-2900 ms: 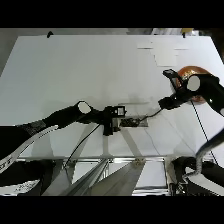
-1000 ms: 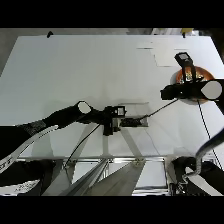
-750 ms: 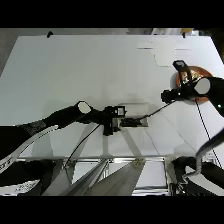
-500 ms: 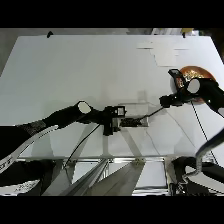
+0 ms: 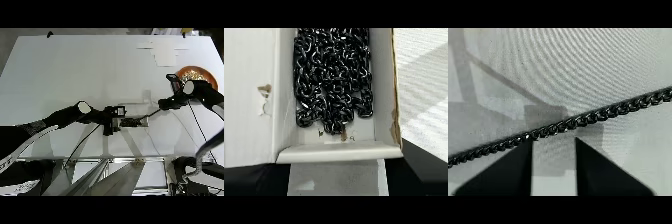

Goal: Fold the box and place the chain.

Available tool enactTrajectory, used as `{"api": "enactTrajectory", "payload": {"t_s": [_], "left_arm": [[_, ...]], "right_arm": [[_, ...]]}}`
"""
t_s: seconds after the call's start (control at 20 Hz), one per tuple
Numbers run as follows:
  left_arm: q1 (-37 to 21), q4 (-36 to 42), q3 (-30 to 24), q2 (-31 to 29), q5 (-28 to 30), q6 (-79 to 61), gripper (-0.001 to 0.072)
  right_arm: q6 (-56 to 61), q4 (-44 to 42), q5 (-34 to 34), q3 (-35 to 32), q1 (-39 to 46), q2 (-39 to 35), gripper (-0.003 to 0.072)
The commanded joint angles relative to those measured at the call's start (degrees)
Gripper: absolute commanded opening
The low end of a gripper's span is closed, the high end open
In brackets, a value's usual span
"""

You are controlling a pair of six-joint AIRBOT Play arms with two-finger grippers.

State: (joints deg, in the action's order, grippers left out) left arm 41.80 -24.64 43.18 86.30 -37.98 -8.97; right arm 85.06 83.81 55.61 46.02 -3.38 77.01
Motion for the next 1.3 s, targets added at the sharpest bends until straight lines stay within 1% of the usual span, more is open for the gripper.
{"api": "enactTrajectory", "payload": {"t_s": [0.0,0.05,0.25,0.45,0.6,0.7,0.8,0.9,1.0,1.15,1.25], "left_arm": [[0.00,-0.02,-0.02,-0.02,0.02,-0.02,0.0270],[0.00,-0.02,-0.02,0.00,0.00,-0.02,0.0270],[0.00,-0.02,-0.02,-0.02,0.00,-0.02,0.0270],[0.00,-0.02,-0.02,-0.02,0.02,-0.02,0.0270],[0.00,-0.02,-0.02,-0.02,0.00,-0.02,0.0270],[0.00,-0.02,-0.02,-0.02,0.00,-0.02,0.0270],[0.00,-0.02,-0.02,-0.02,0.02,-0.02,0.0270],[0.00,-0.02,-0.02,-0.02,0.02,-0.02,0.0270],[0.00,-0.02,-0.02,-0.02,0.02,-0.02,0.0270],[0.00,-0.02,-0.02,-0.02,0.00,-0.02,0.0270],[0.00,-0.02,-0.02,-0.02,0.00,-0.02,0.0270]], "right_arm": [[-0.02,-0.04,0.96,-0.02,0.00,1.03,0.0049],[-0.11,0.00,0.98,-0.02,-0.22,0.63,0.0016],[-1.36,-0.07,1.66,-0.02,-3.74,-4.79,0.0015],[-1.51,-0.79,5.86,-0.02,-8.31,-13.09,0.0015],[-2.12,-5.01,10.32,-0.04,-12.39,-19.50,0.0015],[-3.04,-10.56,12.90,-0.04,-15.56,-23.98,0.0015],[-3.04,-16.48,13.33,-0.04,-19.12,-28.15,0.0016],[-3.02,-20.79,12.48,-0.04,-22.88,-30.95,0.0016],[-3.06,-22.40,10.93,-0.04,-26.77,-31.67,0.0016],[-3.04,-22.14,3.37,-0.04,-32.46,-31.10,0.0016],[-3.04,-22.05,-1.25,-0.04,-34.62,-30.23,0.0017]]}}
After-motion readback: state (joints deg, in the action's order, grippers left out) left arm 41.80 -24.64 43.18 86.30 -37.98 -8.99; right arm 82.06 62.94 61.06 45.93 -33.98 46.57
